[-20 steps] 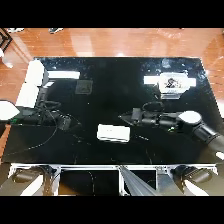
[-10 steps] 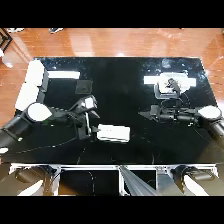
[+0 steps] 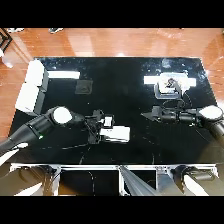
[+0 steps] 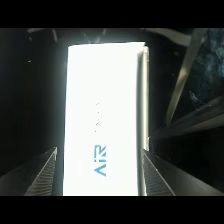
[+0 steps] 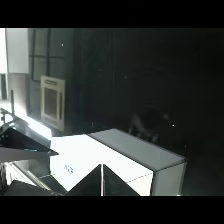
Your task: Fold the box and place the chain.
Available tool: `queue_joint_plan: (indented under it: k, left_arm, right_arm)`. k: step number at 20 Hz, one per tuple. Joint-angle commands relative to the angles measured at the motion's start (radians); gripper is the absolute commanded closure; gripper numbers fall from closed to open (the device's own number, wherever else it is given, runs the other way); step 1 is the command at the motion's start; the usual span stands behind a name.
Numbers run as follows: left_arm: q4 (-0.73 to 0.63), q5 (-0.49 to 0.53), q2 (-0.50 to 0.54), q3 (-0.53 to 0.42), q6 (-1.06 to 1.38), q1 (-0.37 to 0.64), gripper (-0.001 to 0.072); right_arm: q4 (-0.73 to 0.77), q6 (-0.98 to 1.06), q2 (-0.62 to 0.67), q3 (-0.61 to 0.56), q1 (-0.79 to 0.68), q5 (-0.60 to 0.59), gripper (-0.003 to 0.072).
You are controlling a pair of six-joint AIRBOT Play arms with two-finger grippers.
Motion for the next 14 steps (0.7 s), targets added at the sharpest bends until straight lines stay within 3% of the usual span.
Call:
queue_joint_plan:
  k: [1, 14]
  left_arm:
    - [-0.02, 0.007, -0.033, 0.002, 0.027, -0.007, 0.0095]
    - [-0.053, 0.021, -0.077, 0.002, 0.015, -0.007, 0.0095]
  right_arm:
    - [-0.009, 0.001, 0.0, 0.001, -0.001, 0.0, 0.0668]
    - [-0.009, 0.001, 0.0, 0.001, -0.001, -0.008, 0.0668]
